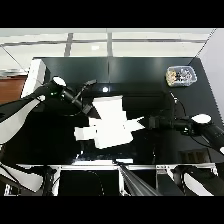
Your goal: Fold the box and place the chain.
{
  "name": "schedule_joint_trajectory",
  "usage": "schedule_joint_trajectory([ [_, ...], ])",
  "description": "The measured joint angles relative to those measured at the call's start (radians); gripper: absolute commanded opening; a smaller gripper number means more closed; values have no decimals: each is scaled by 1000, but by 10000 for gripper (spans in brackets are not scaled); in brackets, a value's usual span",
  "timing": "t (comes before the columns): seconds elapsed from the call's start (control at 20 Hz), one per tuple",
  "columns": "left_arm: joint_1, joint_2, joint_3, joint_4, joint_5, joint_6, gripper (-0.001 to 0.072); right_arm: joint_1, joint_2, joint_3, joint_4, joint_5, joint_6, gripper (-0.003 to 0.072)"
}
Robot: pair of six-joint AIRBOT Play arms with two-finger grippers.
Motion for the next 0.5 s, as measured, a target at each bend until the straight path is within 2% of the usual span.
schedule_joint_trajectory([
  [0.15,-8,39,-11,42,25,-29,22,-19,0,99,-115,94,1,704],
  [0.25,-26,115,-76,42,83,-2,24,-25,0,175,-210,169,-2,704],
  [0.4,-64,275,-243,-31,269,167,25,-29,0,240,-309,211,-14,703],
  [0.5,-92,348,-319,-56,374,351,24,-31,0,258,-341,202,-17,703],
])
